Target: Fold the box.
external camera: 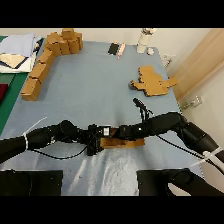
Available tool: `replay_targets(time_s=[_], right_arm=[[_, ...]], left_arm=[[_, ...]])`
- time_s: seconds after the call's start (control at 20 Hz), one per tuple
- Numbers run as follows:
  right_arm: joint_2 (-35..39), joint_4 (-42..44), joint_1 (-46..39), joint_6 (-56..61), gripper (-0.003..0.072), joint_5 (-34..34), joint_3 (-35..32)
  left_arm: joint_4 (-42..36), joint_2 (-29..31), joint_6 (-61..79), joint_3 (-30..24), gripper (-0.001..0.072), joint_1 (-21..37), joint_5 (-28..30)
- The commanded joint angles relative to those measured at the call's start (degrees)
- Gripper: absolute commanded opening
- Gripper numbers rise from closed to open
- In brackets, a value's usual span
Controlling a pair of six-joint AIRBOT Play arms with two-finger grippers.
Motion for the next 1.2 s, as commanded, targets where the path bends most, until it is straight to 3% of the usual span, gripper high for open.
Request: replay_targets(time_s=[0.0,0.45,0.95,1.15], right_arm=[[-5.25,1.68,0.07,-3.52,0.022,6.64,2.64],[-19.3,-0.17,0.07,-14.12,0.022,11.13,4.63],[-19.56,-0.2,0.07,-17.66,0.022,10.86,4.66],[-16.72,-3.06,-0.55,-17.77,0.0221,6.03,7.69]], left_arm=[[0.0,0.02,0.02,-0.02,0.0452,0.02,0.0],[0.0,0.02,0.02,-0.02,0.0452,0.02,0.02],[0.0,0.02,0.02,-0.02,0.0452,0.02,0.0],[0.0,0.02,0.02,-0.02,0.0452,0.02,0.0]])
